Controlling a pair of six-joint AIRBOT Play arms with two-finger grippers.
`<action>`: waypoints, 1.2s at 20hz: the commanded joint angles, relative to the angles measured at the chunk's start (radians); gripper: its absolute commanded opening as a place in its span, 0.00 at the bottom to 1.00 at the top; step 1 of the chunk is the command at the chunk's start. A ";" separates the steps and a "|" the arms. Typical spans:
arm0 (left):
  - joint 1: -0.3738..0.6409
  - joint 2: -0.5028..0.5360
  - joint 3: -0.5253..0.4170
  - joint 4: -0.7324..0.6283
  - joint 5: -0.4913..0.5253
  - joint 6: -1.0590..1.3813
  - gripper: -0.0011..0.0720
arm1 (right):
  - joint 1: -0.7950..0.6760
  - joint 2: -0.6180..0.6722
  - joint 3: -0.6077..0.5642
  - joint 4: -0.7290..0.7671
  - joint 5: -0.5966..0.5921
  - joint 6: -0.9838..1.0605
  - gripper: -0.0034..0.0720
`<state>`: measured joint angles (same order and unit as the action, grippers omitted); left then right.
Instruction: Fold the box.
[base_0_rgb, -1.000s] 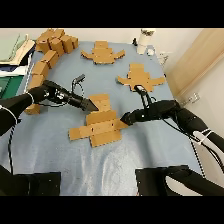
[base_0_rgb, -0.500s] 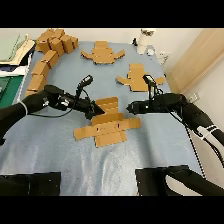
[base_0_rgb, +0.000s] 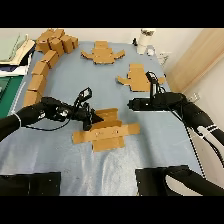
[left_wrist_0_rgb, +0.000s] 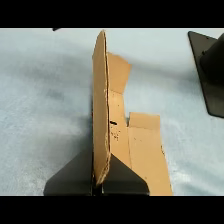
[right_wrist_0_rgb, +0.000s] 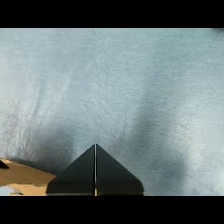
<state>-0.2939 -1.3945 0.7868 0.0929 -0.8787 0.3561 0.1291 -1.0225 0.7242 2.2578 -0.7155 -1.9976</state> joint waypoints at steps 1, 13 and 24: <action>-0.019 0.000 -0.018 0.004 0.011 0.072 0.03 | 0.006 -0.001 0.000 0.002 0.014 0.001 0.05; -0.027 -0.032 -0.028 0.027 0.013 0.044 0.03 | 0.025 0.000 0.000 0.002 0.025 0.013 0.05; -0.027 -0.031 -0.027 0.019 0.013 0.044 0.03 | 0.193 0.240 -0.016 -0.578 -0.486 0.561 0.05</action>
<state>-0.3199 -1.4258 0.7597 0.1127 -0.8661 0.4004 0.2405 -0.8650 0.7231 1.8572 -1.0573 -1.5509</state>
